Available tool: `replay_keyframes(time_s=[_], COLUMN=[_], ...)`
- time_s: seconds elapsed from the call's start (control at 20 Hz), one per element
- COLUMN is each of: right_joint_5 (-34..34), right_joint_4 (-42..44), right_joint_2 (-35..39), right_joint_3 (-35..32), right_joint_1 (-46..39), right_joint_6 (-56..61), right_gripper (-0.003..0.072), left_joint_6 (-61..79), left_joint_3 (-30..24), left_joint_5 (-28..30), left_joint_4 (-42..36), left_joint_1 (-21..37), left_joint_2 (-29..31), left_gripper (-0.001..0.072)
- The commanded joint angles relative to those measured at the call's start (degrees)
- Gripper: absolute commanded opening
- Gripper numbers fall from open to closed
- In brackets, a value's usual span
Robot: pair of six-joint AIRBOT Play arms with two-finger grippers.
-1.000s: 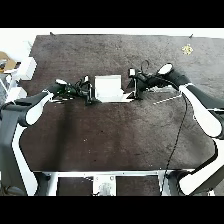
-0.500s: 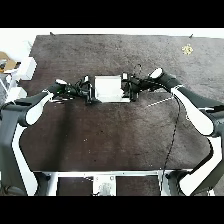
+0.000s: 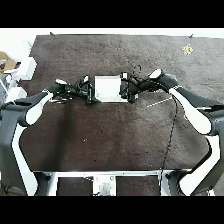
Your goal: Fold the box and place the chain.
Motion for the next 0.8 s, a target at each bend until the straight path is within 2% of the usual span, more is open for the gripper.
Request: replay_keyframes(time_s=[0.0, 0.1, 0.3, 0.35, 0.6, 0.7, 0.75], right_joint_5=[-1.09, -1.07, -1.09, -1.33, -1.49, -1.55, -1.66], right_joint_4=[5.25, 8.17, 8.04, 7.87, 4.63, 4.66, 4.66], right_joint_2=[-1.31, -1.36, -1.86, -2.08, -2.27, -2.27, -2.25], right_joint_3=[-0.02, 0.00, -0.02, -0.02, 0.00, 0.00, 0.04], right_joint_1=[0.07, 0.22, 0.90, 0.87, 0.83, 0.83, 0.83], right_joint_6=[-3.34, -3.91, -4.17, -4.31, -4.31, -4.33, -4.31], right_gripper=[0.0181, 0.0181, 0.0183, 0.0259, 0.0282, 0.0665, 0.0674], left_joint_6=[0.00, 0.00, 0.00, 0.00, 0.00, 0.00, 0.00], left_joint_3=[0.02, 0.02, 0.02, 0.02, 0.02, 0.02, 0.02], left_joint_5=[0.02, 0.02, 0.00, 0.02, 0.02, 0.02, 0.02], left_joint_4=[0.00, 0.00, 0.00, 0.00, 0.00, 0.00, 0.00], left_joint_1=[-0.04, -0.04, -0.04, -0.04, -0.04, -0.04, -0.04], left_joint_2=[0.00, 0.00, 0.00, 0.00, 0.00, 0.00, 0.00], left_gripper=[0.0243, 0.0243, 0.0243, 0.0243, 0.0243, 0.0243, 0.0243])
